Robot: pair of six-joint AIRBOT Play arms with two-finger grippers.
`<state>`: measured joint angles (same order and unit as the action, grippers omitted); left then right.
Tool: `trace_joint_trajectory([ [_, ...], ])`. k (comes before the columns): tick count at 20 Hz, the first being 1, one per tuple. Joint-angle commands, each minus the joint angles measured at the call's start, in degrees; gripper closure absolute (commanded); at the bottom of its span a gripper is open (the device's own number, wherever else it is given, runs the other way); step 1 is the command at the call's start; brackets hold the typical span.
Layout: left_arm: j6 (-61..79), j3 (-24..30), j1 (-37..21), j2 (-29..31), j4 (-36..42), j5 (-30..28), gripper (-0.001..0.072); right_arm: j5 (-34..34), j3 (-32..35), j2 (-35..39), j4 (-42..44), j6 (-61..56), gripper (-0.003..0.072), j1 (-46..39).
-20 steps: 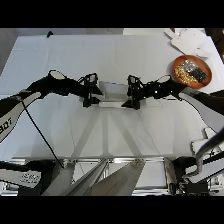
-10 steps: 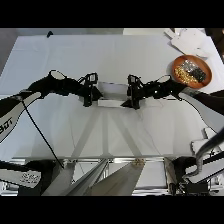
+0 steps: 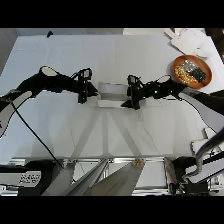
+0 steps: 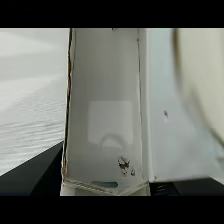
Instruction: Fold the box and place the chain.
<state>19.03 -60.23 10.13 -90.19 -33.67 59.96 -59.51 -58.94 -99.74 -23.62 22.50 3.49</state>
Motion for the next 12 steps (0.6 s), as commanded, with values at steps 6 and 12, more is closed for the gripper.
trace_joint_trajectory([
  [6, -19.6, 0.0, -10.4, 7.2, -4.8, 0.6, 0.0699, 0.2, 0.0, 0.0, 0.1, -0.1, 0.0240, 0.0],
  [12, -73.0, 0.1, -13.7, 6.8, -26.3, -4.0, 0.0699, 0.1, 0.0, 0.0, 0.1, -0.1, 0.0240, 0.0],
])
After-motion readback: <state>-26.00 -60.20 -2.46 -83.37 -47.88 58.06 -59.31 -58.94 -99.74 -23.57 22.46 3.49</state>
